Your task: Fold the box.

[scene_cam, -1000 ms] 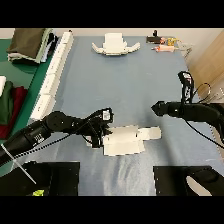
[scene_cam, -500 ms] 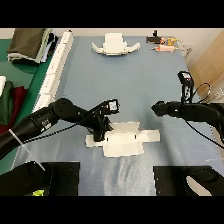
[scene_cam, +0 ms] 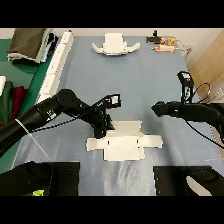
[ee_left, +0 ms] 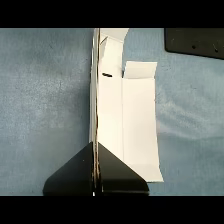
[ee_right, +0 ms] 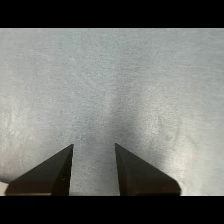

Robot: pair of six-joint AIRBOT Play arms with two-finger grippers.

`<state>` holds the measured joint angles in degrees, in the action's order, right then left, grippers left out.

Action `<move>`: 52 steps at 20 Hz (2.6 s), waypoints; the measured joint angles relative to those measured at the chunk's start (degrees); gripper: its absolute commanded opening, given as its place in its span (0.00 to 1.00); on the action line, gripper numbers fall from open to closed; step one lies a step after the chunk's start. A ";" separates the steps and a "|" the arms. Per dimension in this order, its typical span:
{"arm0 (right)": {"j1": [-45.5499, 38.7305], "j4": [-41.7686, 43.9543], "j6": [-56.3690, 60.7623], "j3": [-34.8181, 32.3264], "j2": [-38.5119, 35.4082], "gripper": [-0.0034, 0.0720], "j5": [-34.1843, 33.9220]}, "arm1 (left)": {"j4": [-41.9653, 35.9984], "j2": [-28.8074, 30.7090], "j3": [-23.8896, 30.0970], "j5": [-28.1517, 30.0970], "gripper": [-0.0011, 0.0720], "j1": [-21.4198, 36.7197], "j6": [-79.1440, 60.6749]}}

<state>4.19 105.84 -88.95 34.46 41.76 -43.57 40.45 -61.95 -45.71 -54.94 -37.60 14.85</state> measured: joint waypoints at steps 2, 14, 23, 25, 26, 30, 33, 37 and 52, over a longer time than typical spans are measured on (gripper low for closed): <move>0.00 0.02 -0.02 0.00 0.00 0.59 -0.04 | -0.39 -0.11 0.98 -0.35 0.03 0.00 0.39; 0.00 0.63 -0.04 0.00 0.00 0.59 -0.37 | -0.07 -0.15 2.95 0.83 0.03 -2.32 3.21; 0.00 0.68 -0.15 0.00 0.00 0.59 -0.55 | 4.35 1.22 4.04 4.22 0.03 -7.19 8.44; 0.00 0.68 -0.22 0.00 0.00 0.59 -0.57 | 5.22 2.97 4.11 5.70 0.03 -7.67 8.76; 0.00 0.68 -0.24 0.00 0.00 0.60 -0.59 | 5.99 4.15 4.11 6.71 0.03 -7.82 8.85; 0.00 0.70 -0.26 0.00 0.00 0.59 -0.61 | 8.04 7.80 4.24 9.97 0.03 -8.07 9.16; 0.00 0.87 -0.28 0.00 0.00 0.59 -0.61 | 8.96 8.83 5.88 12.00 0.03 -8.68 9.18; 0.00 1.09 -0.28 0.00 0.00 0.60 -0.81 | 9.44 9.35 9.38 18.29 0.03 -12.87 9.20; 0.00 1.51 -0.66 0.00 0.00 0.59 -1.75 | 14.80 9.62 12.22 17.44 0.03 -17.49 17.64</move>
<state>4.19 107.35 -89.60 34.46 41.76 -45.32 55.24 -52.34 -33.50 -37.50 -55.09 32.49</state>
